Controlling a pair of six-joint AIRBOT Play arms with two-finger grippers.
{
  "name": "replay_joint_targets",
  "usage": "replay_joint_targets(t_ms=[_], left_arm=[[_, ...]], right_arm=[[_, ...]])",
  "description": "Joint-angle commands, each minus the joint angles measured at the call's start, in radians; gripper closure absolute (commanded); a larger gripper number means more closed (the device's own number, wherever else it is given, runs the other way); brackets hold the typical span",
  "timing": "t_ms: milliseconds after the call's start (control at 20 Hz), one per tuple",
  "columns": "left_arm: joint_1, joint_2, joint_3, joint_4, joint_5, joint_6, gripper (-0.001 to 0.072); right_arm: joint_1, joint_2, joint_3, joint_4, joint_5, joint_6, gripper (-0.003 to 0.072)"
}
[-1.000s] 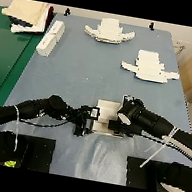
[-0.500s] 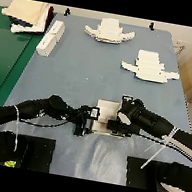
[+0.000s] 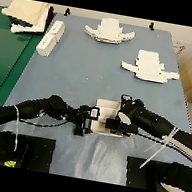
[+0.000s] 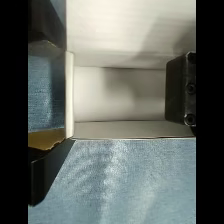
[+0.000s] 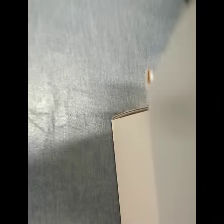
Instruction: Fold the box.
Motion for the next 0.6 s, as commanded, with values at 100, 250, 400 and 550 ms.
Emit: replay_joint_targets(t_ms=[100,250,400,550], left_arm=[[0.001,0.000,0.000,-0.003,-0.003,0.000,0.0115],[0.001,0.000,0.000,-0.003,-0.005,0.000,0.0115],[0.001,0.000,0.000,-0.003,-0.005,0.000,0.0116],[0.001,0.000,0.000,-0.003,-0.005,0.000,0.0158]], right_arm=[[0.001,0.000,0.001,0.010,-0.012,-0.010,0.0406],[0.001,0.000,0.001,0.010,-0.012,-0.010,0.0406],[0.001,0.000,0.001,0.010,-0.010,-0.010,0.0406],[0.001,0.000,0.001,0.010,-0.010,-0.010,0.0406]])
